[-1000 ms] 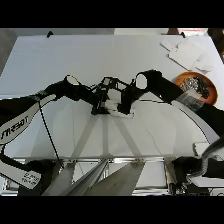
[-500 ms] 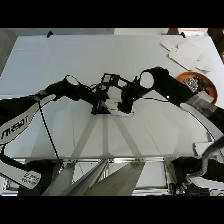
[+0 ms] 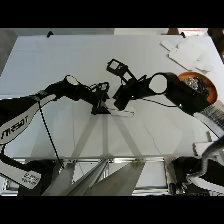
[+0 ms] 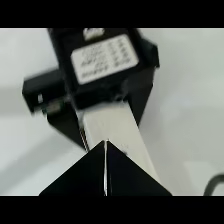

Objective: Fold the box and place the chain.

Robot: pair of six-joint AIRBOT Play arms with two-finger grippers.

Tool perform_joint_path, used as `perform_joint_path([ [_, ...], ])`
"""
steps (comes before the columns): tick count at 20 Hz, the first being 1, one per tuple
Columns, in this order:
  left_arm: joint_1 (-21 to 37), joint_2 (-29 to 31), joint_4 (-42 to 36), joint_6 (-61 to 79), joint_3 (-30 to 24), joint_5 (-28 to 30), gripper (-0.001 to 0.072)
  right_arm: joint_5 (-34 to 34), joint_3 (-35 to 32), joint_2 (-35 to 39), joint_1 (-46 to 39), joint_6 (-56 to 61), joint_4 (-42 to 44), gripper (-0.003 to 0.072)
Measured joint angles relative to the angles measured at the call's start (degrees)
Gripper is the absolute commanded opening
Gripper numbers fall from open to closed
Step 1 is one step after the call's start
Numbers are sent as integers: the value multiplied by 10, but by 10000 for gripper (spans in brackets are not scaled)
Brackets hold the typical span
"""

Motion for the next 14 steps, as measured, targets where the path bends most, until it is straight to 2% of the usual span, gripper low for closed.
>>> perform_joint_path([
  [3, 0, 0, 0, 0, 0, 0, 209, -66, -61, -2, -1, 6, 109, 8],
  [6, 0, 0, 0, 0, 0, 0, 209, -94, -98, -14, -1, 7, 168, 8],
  [14, 0, 0, 1, 1, 0, 0, 209, -120, -121, -55, -1, 28, 211, 8],
])
